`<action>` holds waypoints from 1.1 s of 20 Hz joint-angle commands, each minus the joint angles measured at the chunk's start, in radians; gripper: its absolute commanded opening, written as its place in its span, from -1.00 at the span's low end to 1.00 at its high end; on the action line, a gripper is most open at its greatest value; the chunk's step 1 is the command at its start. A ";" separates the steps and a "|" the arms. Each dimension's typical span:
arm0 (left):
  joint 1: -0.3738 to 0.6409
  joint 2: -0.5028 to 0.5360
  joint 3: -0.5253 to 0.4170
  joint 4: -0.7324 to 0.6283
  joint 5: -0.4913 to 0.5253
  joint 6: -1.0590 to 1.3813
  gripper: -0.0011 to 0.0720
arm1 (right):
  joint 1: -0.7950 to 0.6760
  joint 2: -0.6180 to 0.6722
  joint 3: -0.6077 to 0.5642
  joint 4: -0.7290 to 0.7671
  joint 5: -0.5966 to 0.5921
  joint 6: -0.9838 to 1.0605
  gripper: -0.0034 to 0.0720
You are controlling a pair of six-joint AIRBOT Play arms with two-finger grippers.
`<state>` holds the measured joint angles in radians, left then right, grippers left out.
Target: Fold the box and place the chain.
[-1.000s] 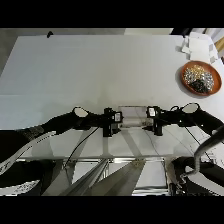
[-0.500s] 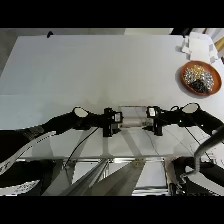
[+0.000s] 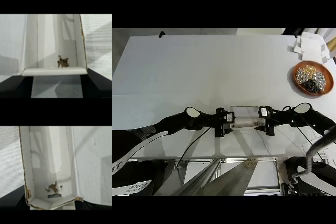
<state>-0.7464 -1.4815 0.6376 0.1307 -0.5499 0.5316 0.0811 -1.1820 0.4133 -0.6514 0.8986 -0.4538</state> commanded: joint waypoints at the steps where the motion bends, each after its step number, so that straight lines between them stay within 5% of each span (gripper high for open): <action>1: 0.000 0.001 0.000 0.000 0.000 0.000 -0.09 | 0.000 0.001 0.000 0.000 0.000 0.000 0.24; 14: 0.000 0.001 0.000 0.000 0.000 0.000 -0.09 | 0.000 0.001 0.000 0.001 0.032 0.011 0.27; 17: 0.000 0.001 0.000 0.000 0.000 0.000 -0.09 | 0.000 0.005 0.000 0.000 0.026 0.034 0.82; 22: 0.000 0.001 0.000 0.000 0.000 0.000 -0.09 | 0.000 0.059 0.000 -0.129 0.034 0.228 0.87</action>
